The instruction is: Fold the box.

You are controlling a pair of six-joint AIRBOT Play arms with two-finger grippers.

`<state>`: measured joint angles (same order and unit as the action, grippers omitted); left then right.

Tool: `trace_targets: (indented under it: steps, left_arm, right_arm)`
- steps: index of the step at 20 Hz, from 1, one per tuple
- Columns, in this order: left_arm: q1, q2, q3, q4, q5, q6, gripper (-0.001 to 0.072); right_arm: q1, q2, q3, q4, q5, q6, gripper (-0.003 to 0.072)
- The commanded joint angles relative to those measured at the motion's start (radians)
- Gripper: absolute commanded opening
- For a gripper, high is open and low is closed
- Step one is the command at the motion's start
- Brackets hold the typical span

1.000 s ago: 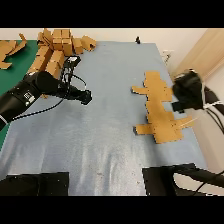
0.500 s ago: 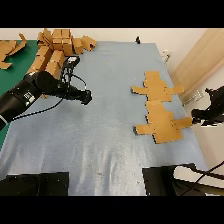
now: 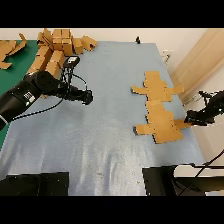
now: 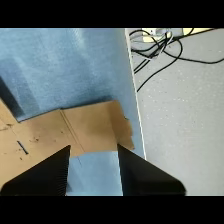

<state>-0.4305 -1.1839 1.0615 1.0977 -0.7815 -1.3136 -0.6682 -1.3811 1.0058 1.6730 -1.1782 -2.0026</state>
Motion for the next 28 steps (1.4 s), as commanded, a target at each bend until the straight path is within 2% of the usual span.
trace_targets:
  steps: [1,6,13,19,20,24,25,28]
  left_arm:
    - [0.0,-0.001,0.0,-0.005,-0.012,-0.008,0.0689]
    - [0.0,-0.001,0.0,-0.005,-0.011,-0.011,0.0689]
    - [0.0,-0.001,0.0,-0.006,-0.012,-0.012,0.0689]
    - [0.0,-0.001,0.0,-0.006,-0.013,-0.015,0.0689]
    - [0.0,-0.001,0.0,-0.006,-0.014,-0.015,0.0689]
    - [0.001,-0.001,0.0,-0.06,-0.015,-0.03,0.0688]
    - [0.001,-0.001,0.0,-0.082,-0.014,-0.031,0.0688]
    - [0.002,-0.001,0.0,-0.095,-0.014,-0.033,0.0688]
  right_arm:
    - [-0.003,-0.018,0.012,0.029,0.02,-0.025,0.047]
    - [-0.003,-0.003,0.055,-0.005,0.018,-0.023,0.047]
    - [-0.004,-0.006,0.056,-0.08,0.062,-0.024,0.0477]
    - [-0.003,-0.049,0.056,-0.026,-0.037,-0.032,0.0476]
    - [-0.003,-0.055,0.055,-0.01,-0.068,-0.045,0.0448]
    - [-0.003,-0.058,0.055,0.172,-0.208,-0.107,0.0058]
    - [-0.003,-0.058,0.055,0.23,-0.248,-0.121,0.0014]
    - [-0.002,-0.057,0.047,0.387,-0.358,-0.119,0.0003]
